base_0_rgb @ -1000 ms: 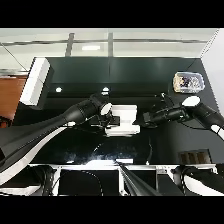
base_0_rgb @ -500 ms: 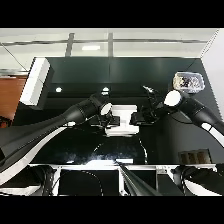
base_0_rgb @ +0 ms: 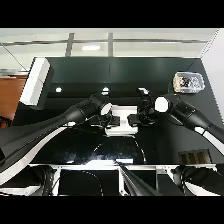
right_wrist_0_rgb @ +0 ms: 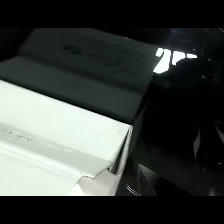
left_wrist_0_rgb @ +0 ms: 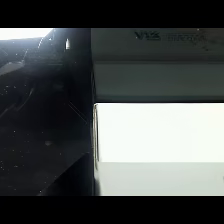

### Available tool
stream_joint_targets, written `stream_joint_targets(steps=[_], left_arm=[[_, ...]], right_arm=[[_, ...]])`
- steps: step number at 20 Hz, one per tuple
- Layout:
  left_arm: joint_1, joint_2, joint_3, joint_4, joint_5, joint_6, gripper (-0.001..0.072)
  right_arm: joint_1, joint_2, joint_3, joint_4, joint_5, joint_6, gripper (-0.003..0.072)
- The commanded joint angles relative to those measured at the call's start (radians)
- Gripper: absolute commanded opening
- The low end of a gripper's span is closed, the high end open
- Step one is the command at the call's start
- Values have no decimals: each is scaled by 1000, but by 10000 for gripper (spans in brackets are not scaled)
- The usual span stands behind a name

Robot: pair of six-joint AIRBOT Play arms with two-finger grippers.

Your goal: Fold the box and place the chain.

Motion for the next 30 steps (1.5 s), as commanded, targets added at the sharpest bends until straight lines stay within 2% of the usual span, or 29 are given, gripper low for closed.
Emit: stream_joint_targets(steps=[1,5,6,7,15,23,24,25,27,30], left_arm=[[0,0,0,0,0,0,27],[0,0,0,0,0,0,27],[0,0,0,0,0,0,27],[0,0,0,0,0,0,28],[0,0,0,0,0,0,27],[0,0,0,0,0,0,27],[0,0,0,0,0,0,27],[0,0,0,0,0,0,27],[0,0,0,0,0,0,27],[0,0,0,0,0,0,27]], right_arm=[[33,-17,5,-36,0,95,494],[89,-25,48,-179,57,253,475],[103,-29,69,-216,81,264,346],[117,-40,88,-248,105,286,328],[139,-139,119,-237,174,370,328],[139,-164,119,-219,160,374,308],[139,-166,119,-219,159,380,229],[139,-167,119,-215,155,383,104],[139,-167,119,-215,142,398,11],[139,-167,119,-205,143,397,7]])
